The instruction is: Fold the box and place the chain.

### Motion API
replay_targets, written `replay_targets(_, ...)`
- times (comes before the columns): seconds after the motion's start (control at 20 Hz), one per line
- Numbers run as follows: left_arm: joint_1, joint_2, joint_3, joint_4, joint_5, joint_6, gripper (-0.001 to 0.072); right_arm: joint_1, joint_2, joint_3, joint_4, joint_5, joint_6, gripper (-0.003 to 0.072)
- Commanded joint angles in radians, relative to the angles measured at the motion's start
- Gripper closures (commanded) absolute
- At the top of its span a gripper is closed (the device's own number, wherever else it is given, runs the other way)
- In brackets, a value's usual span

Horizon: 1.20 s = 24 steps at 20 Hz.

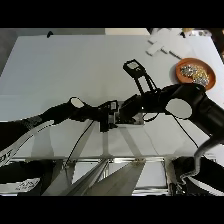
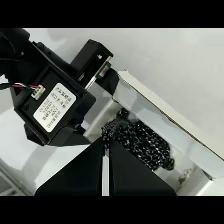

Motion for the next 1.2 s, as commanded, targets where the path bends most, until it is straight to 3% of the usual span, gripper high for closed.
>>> replay_targets(0.0, 0.0, 0.0, 0.0, 0.0, 0.0, 0.0, 0.048, 0.0, -0.013, 0.0, -0.018, 0.005, 0.004, 0.066)
replay_targets(0.1, 0.001, 0.0, 0.0, 0.0, 0.0, 0.0, 0.048, -0.016, -0.013, 0.0, -0.018, 0.008, 0.004, 0.0497)
replay_targets(0.2, 0.0, 0.0, 0.0, 0.0, 0.0, 0.0, 0.048, -0.052, -0.013, 0.002, -0.014, 0.012, 0.003, 0.045)
replay_targets(0.4, 0.0, 0.0, 0.0, 0.0, 0.0, 0.0, 0.048, -0.159, -0.013, 0.063, -0.013, 0.005, -0.098, 0.0459)
replay_targets(0.45, 0.0, 0.0, 0.0, 0.0, 0.0, 0.0, 0.048, -0.189, -0.014, 0.083, -0.013, -0.014, -0.145, 0.0501)
replay_targets(0.5, 0.0, 0.0, 0.0, 0.0, 0.0, 0.0, 0.048, -0.222, -0.021, 0.098, -0.013, -0.04, -0.195, 0.0608)
replay_targets(0.55, 0.0, 0.0, 0.0, 0.0, 0.0, 0.0, 0.048, -0.251, -0.033, 0.103, -0.013, -0.063, -0.247, 0.0664)
replay_targets(0.95, 0.0, 0.0, 0.0, 0.0, 0.0, 0.0, 0.048, -0.294, -0.291, 0.103, 0.034, 0.056, -0.684, 0.0676)
replay_targets(1.15, 0.0, 0.0, 0.0, 0.0, 0.0, 0.0, 0.048, -0.294, -0.314, 0.097, 0.108, 0.169, -0.796, 0.0662)
